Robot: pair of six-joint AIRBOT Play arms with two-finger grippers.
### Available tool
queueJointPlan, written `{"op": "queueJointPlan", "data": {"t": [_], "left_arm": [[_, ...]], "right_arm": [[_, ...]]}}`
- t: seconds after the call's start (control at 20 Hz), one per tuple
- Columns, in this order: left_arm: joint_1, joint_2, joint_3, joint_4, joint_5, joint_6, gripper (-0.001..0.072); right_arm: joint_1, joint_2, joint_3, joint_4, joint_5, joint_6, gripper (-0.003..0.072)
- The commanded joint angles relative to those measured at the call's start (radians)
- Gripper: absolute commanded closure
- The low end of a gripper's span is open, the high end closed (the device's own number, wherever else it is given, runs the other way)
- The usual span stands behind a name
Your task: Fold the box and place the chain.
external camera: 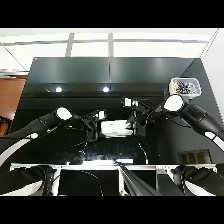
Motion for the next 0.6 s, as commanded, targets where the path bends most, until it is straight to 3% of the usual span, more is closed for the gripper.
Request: {"op": "queueJointPlan", "data": {"t": [0.0, 0.55], "left_arm": [[0.000, -0.001, 0.000, 0.000, -0.001, 0.002, 0.0214], [0.000, -0.001, 0.000, 0.000, -0.001, 0.002, 0.0214]], "right_arm": [[0.001, -0.003, -0.003, 0.003, 0.005, 0.006, 0.0401], [0.035, -0.015, -0.052, 0.006, -0.027, 0.007, 0.0402]]}}
